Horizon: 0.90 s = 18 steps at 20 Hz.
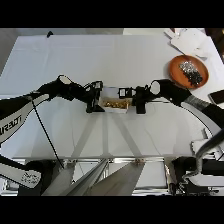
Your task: Fold the box and place the chain.
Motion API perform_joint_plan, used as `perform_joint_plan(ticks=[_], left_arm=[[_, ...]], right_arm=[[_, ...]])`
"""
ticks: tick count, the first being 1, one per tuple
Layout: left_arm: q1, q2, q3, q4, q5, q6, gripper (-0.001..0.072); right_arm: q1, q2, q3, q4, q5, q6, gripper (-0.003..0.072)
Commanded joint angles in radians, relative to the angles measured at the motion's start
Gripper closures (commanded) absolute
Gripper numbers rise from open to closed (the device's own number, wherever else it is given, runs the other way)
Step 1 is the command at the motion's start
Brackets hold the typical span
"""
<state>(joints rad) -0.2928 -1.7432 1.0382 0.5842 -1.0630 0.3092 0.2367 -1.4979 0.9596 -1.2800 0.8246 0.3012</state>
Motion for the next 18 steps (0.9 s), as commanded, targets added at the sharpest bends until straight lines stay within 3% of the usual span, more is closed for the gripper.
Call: perform_joint_plan(ticks=[1, 5, 9, 12, 15, 18], left_arm=[[0.0, -0.001, 0.0, 0.0, 0.0, 0.0, 0.033], [0.0, -0.001, 0.0, 0.0, 0.0, 0.0, 0.033], [0.0, -0.001, 0.0, 0.0, 0.0, 0.0, 0.033], [0.0, -0.001, 0.0, 0.0, 0.0, 0.0, 0.033], [0.0, -0.001, 0.0, 0.0, 0.0, 0.0, 0.033], [0.0, -0.001, 0.0, 0.0, 0.0, 0.0, 0.033]], right_arm=[[0.001, 0.072, 0.002, -0.025, 0.044, 0.151, 0.0675], [0.001, 0.163, 0.002, 0.038, 0.049, 0.173, 0.0675], [0.01, 0.232, 0.002, 0.305, 0.032, 0.153, 0.0674], [0.067, 0.241, 0.002, 0.458, -0.055, 0.084, 0.0675], [0.137, 0.238, 0.002, 0.495, -0.164, 0.064, 0.0675], [0.155, 0.238, 0.002, 0.495, -0.19, 0.063, 0.0675]])
